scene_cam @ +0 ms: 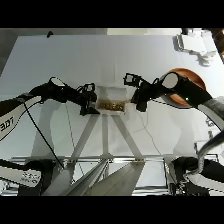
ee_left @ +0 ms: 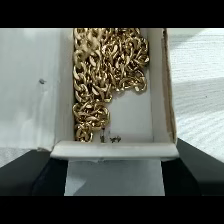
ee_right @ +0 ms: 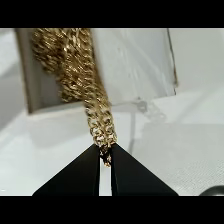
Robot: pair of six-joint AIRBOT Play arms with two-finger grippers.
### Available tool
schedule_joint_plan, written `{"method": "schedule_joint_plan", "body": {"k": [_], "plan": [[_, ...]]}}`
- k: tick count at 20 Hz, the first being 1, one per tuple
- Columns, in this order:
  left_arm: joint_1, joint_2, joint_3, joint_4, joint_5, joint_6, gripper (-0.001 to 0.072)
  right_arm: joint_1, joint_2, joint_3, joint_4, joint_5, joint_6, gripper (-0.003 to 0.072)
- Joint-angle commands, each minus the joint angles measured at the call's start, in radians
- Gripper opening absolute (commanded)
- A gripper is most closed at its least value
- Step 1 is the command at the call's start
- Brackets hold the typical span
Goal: Fold the box and place the chain.
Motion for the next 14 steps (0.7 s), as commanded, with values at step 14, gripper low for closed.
{"method": "schedule_joint_plan", "body": {"k": [14], "plan": [[0.0, 0.0, 0.0, 0.001, 0.001, 0.0, 0.0438, 0.05, -0.14, 0.425, 0.097, 0.289, 0.146, 0.0304]]}}
